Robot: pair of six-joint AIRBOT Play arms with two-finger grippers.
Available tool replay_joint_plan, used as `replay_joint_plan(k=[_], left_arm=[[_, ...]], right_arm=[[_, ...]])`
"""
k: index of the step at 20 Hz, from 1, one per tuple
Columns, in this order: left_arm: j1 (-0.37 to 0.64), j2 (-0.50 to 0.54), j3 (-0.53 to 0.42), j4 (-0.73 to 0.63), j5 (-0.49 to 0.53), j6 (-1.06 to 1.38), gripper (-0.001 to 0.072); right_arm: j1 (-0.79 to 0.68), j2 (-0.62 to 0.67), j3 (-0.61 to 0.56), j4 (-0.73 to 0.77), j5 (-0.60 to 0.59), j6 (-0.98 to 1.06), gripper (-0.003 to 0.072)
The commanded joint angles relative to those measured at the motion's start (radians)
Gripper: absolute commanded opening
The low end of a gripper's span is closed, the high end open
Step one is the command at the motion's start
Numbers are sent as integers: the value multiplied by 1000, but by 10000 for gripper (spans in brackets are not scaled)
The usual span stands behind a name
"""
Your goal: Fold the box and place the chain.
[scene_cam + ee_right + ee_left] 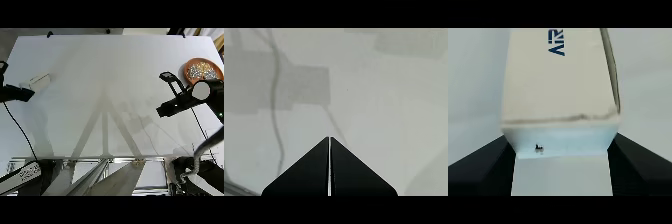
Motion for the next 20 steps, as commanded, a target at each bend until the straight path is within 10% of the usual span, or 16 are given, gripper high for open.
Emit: replay_joint_plan(k=[1,4,7,13,20], left_arm=[[11,-11,-20,276,-96,-122,7],[11,-11,-20,370,-216,-135,18],[11,-10,-20,375,-278,-135,350],[8,10,-19,375,-301,-155,690],[8,175,-19,372,-234,-168,696]], right_arm=[[0,1,-1,5,-9,0,12],[0,1,-1,6,-11,0,12],[0,1,-1,7,-12,0,12],[0,1,0,8,-16,-1,13],[0,1,0,48,-33,-1,14]])
